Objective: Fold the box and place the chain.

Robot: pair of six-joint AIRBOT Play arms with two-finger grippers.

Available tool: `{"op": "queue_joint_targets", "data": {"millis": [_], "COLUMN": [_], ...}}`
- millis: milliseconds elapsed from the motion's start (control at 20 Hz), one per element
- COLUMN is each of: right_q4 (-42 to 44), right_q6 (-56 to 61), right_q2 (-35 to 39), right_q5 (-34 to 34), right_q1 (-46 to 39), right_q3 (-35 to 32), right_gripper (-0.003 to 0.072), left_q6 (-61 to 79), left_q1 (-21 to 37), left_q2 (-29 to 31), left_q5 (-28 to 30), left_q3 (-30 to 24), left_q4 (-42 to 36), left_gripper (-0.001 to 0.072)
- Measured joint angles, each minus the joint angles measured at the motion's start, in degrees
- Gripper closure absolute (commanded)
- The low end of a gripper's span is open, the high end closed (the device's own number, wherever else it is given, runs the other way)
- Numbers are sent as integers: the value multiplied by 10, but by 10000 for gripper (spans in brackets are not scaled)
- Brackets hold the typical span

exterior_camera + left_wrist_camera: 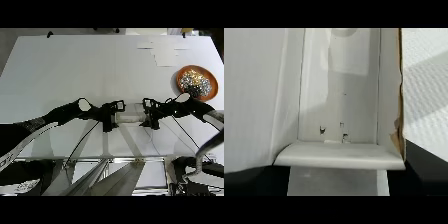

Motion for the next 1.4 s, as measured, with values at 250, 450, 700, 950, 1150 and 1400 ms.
{"op": "queue_joint_targets", "data": {"millis": [250, 450, 700, 950, 1150, 1400], "right_q4": [0, 0, 0, 0, 0, 3], "right_q6": [0, 0, 0, 0, 0, 2], "right_q2": [0, 0, 0, 0, 0, 0], "right_q5": [0, 1, 1, 1, 1, 5], "right_q1": [0, 0, 0, 0, 0, 0], "right_q3": [0, 0, 0, 0, 0, 0], "right_gripper": [389, 389, 389, 389, 389, 317], "left_q6": [0, 1, 2, 3, 3, 3], "left_q1": [0, 0, 0, 0, 0, 0], "left_q2": [-1, -1, -1, -1, -1, -1], "left_q5": [7, 10, 10, 11, 11, 11], "left_q3": [0, 0, 0, 0, 0, 0], "left_q4": [31, 40, 46, 48, 49, 49], "left_gripper": [698, 698, 698, 698, 698, 698]}}
